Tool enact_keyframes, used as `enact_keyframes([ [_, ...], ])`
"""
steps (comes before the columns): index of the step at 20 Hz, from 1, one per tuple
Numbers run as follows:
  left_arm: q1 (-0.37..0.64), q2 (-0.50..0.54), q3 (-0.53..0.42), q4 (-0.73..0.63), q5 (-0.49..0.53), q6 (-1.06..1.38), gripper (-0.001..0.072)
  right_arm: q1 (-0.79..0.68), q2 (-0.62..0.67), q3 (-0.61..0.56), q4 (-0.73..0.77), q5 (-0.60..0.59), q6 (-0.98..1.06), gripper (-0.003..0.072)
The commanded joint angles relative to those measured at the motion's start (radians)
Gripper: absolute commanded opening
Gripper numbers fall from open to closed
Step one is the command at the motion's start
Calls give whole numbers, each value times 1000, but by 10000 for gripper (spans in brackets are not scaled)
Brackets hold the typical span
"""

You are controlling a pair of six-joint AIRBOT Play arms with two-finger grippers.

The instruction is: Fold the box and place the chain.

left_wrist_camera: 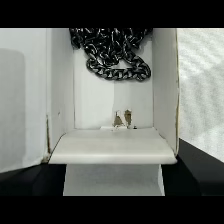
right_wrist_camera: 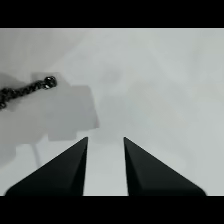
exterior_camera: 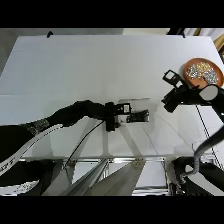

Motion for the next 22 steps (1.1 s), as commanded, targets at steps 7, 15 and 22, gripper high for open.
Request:
enact_keyframes([
  [7,-1,1,0,0,0,0,152,115,-199,-2,194,47,-681,516],
  [15,-1,1,0,0,0,0,152,115,-199,-10,273,139,-726,417],
  [22,-1,0,0,0,0,0,152,115,-198,-10,176,178,-721,12],
])
